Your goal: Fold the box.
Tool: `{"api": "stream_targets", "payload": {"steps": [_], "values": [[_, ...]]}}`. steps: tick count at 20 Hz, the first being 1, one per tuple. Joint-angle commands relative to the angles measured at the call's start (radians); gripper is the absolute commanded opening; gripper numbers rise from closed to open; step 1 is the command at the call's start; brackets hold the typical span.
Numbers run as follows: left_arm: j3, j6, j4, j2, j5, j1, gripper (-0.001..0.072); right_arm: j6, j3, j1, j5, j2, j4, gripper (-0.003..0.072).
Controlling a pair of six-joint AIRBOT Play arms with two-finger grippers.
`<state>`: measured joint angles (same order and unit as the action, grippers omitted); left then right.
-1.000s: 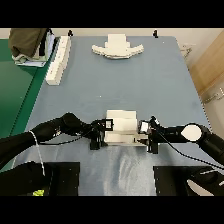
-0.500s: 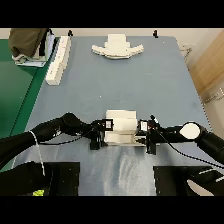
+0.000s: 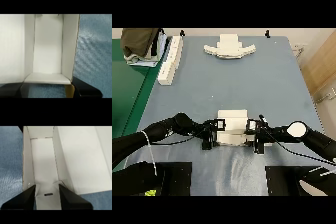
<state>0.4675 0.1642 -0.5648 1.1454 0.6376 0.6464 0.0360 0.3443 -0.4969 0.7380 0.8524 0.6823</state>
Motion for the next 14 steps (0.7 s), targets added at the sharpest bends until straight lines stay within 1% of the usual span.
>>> {"api": "stream_targets", "payload": {"steps": [1,2,3,13,14], "values": [[0.001,0.000,0.000,0.000,0.000,0.000,0.0406,-0.003,-0.001,-0.004,-0.014,0.008,0.003,0.0487],[0.001,0.000,0.000,0.000,0.000,0.001,0.0406,-0.003,-0.001,-0.004,-0.014,0.008,0.015,0.0597],[0.001,0.000,0.000,0.000,0.000,0.001,0.0406,-0.003,-0.001,-0.004,-0.014,0.008,0.027,0.0618],[0.001,0.000,0.000,0.000,0.000,0.000,0.0406,-0.002,-0.001,-0.003,-0.014,0.007,0.040,0.0618],[0.001,0.000,0.000,0.000,0.000,0.001,0.0406,0.013,0.001,-0.003,-0.013,0.004,0.039,0.0600]]}}
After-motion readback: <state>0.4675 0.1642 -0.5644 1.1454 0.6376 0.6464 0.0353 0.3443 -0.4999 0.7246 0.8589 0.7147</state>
